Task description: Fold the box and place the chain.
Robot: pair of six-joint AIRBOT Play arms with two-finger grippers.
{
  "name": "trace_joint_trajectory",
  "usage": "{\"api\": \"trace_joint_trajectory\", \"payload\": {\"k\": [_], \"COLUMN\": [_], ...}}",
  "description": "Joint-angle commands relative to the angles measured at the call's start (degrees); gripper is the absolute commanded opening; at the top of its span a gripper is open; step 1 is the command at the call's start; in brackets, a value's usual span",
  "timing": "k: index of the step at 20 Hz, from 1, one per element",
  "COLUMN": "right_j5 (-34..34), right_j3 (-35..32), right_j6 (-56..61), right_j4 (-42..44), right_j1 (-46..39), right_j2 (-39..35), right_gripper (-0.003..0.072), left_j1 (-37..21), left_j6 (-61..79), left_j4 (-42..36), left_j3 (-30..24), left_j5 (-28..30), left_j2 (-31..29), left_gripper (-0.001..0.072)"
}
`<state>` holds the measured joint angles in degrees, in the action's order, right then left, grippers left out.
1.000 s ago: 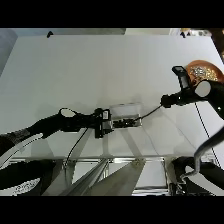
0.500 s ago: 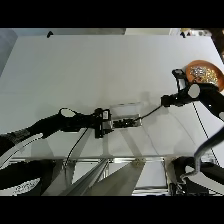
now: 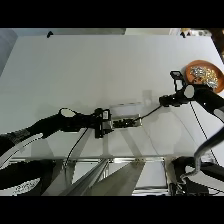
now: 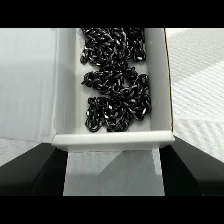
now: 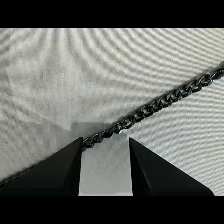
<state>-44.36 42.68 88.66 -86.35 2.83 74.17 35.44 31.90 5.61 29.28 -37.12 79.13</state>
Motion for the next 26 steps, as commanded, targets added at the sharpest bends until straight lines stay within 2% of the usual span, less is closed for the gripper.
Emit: {"api": "trace_joint_trajectory", "payload": {"k": [1,4,5,7,8,9,12,14,19,22,26], "right_j5": [1.16,1.55,1.55,1.6,1.6,1.4,-1.29,-3.37,-7.52,-11.28,-16.5], "right_j3": [-0.02,-0.02,-0.02,-0.02,-0.02,-0.02,0.0,0.0,0.0,0.0,0.0], "right_j6": [0.09,0.07,0.07,-0.02,-0.39,-0.68,-0.63,-0.63,-0.72,-5.88,-9.68], "right_j4": [0.02,0.02,0.0,-0.02,-0.09,-0.39,-2.56,-2.45,0.5,9.33,21.4], "right_j1": [-0.02,-0.02,0.13,1.11,1.75,2.38,3.17,3.17,3.17,3.17,3.17], "right_j2": [0.26,1.31,1.7,1.84,1.84,1.84,0.59,-3.48,-21.35,-31.93,-41.75], "right_gripper": [0.0257,0.0241,0.0182,0.0121,0.0046,0.0015,0.0015,0.0014,0.0015,0.0015,0.0015], "left_j1": [0.02,0.02,0.02,0.02,0.02,0.02,0.02,0.02,0.02,0.02,0.02], "left_j6": [0.02,0.02,0.02,0.02,0.02,0.02,0.02,0.02,0.02,0.02,0.02], "left_j4": [0.0,0.0,0.0,0.0,0.0,0.0,0.0,0.0,0.0,-0.02,0.0], "left_j3": [0.04,0.04,0.04,0.04,0.04,0.04,0.04,0.04,0.04,0.04,0.04], "left_j5": [0.02,0.02,0.02,0.02,0.02,0.02,0.02,0.02,0.0,-0.02,0.02], "left_j2": [-0.04,-0.04,-0.04,-0.04,-0.04,-0.04,-0.04,-0.04,-0.04,-0.04,-0.04], "left_gripper": [0.0136,0.0136,0.0136,0.0136,0.0136,0.0136,0.0136,0.0136,0.0136,0.0136,0.0136]}}
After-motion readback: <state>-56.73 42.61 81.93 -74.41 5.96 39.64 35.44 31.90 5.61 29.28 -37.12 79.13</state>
